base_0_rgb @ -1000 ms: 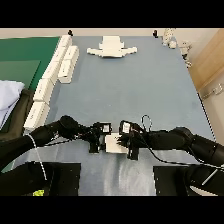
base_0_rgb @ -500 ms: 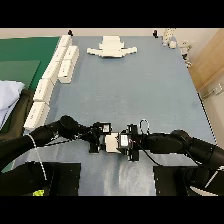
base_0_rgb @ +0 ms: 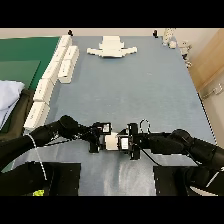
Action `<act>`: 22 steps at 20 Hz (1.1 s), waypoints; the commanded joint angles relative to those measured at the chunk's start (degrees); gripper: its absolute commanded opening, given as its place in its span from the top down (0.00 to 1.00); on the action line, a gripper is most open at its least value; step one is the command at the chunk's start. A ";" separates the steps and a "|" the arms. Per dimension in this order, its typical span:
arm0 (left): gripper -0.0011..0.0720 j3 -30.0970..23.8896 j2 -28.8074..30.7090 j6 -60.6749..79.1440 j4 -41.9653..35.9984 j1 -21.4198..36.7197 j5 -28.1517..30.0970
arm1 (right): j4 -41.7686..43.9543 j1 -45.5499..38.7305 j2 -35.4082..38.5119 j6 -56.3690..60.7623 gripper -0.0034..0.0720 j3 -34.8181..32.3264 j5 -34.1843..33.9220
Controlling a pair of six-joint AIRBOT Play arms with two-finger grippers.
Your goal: Fold the box.
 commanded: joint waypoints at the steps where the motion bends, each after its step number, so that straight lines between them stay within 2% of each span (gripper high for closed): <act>1: 0.34 0.04 -0.02 0.07 0.02 0.04 -0.04 | -0.37 0.02 1.09 -0.04 0.29 0.04 1.49; 9: 0.34 0.04 -0.02 0.07 0.02 0.04 -0.07 | -2.19 0.02 1.25 -0.04 0.29 0.04 6.34; 18: 0.34 0.04 -0.02 0.07 0.02 0.04 -0.07 | -2.08 0.02 -1.49 -0.02 0.29 0.02 6.08; 22: 0.34 0.04 -0.02 0.07 0.00 0.04 -0.07 | -1.51 0.02 -1.66 0.00 0.29 0.02 3.32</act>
